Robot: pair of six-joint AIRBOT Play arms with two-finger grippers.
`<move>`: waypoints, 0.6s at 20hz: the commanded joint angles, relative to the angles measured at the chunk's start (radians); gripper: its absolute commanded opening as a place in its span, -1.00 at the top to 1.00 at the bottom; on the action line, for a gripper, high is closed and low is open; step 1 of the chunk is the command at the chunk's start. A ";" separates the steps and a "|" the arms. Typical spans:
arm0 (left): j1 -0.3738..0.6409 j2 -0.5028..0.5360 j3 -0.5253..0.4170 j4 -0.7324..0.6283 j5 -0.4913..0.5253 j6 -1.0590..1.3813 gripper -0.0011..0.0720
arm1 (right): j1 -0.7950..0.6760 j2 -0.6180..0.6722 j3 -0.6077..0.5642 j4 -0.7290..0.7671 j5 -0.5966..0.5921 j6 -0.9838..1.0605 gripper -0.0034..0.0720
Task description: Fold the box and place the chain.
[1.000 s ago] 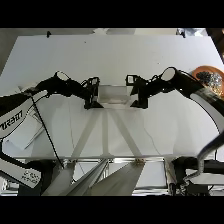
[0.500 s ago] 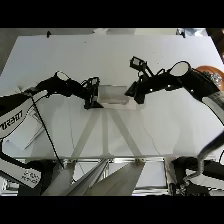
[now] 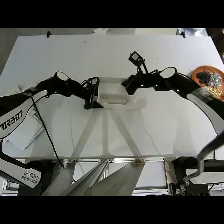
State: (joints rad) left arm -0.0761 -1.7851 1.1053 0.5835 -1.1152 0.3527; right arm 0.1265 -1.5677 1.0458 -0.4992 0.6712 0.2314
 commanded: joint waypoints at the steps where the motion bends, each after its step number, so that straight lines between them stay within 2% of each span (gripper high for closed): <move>1: 0.001 0.001 0.000 0.001 0.001 0.002 0.05 | 0.002 -0.073 0.000 0.006 -0.032 -0.005 0.89; 4: 0.001 0.001 0.000 0.001 0.001 0.002 0.05 | 0.002 -0.048 0.001 0.003 0.010 -0.005 0.89; 6: 0.001 0.001 0.000 0.001 0.001 0.002 0.05 | 0.002 0.019 0.001 -0.038 0.070 -0.005 0.89; 12: 0.001 0.001 0.000 0.001 0.001 0.002 0.05 | 0.002 0.334 0.001 -0.435 0.318 -0.004 0.88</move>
State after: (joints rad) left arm -0.0757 -1.7851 1.1053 0.5854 -1.1145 0.3561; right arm 0.1280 -1.3556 1.0458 -0.7460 0.8642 0.2264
